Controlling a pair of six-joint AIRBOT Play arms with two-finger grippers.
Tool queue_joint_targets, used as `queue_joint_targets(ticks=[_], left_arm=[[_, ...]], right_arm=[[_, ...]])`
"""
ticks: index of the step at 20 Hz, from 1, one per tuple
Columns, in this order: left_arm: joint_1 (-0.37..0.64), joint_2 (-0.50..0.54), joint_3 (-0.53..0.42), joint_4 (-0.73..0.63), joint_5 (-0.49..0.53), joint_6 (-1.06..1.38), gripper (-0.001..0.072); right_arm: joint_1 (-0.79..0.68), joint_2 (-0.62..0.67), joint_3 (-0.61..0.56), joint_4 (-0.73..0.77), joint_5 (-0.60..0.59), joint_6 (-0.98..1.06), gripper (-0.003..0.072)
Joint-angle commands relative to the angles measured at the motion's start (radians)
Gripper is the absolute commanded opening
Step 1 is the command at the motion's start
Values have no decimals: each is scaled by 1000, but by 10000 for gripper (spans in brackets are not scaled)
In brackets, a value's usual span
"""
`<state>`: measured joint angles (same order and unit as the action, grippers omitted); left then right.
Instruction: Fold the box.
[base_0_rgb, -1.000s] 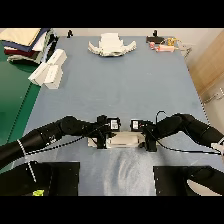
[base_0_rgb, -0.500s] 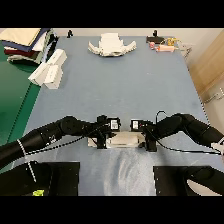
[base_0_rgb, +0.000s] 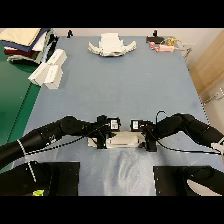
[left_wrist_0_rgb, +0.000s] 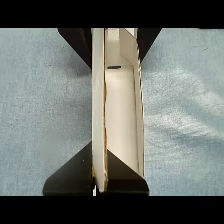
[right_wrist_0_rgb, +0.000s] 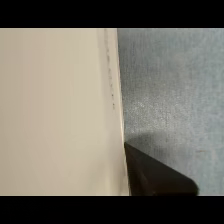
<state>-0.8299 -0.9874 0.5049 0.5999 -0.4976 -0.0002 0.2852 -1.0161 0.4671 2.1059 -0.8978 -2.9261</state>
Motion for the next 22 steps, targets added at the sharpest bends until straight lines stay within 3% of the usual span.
queue_joint_targets(ticks=[1, 10, 11, 12, 13, 15, 17, 21, 22], left_arm=[[0, 0, 1, -32, 3, 0, 13], [0, 0, 1, -32, -8, 0, 16], [0, 1, 1, -32, -8, 0, 163], [0, 3, 1, -32, -8, -4, 431], [2, 8, 1, -32, -6, -37, 521], [3, 48, 1, 29, -12, -164, 526], [13, 123, 1, 216, -58, -449, 526], [85, 299, 1, 576, -380, -1024, 524], [95, 335, 1, 595, -448, -1128, 469]], right_arm=[[1, 0, -1, 0, 0, 0, 477], [1, 0, -1, -1, 0, 0, 478], [1, 0, -1, -1, 0, 0, 478], [1, 0, -1, -1, 0, 0, 478], [1, 0, -1, -1, 0, 0, 478], [1, 0, -1, -1, 0, 0, 477], [1, 0, -1, -1, 0, 0, 477], [1, 0, -1, -1, 0, 0, 477], [1, 0, -1, -1, 0, 0, 477]])
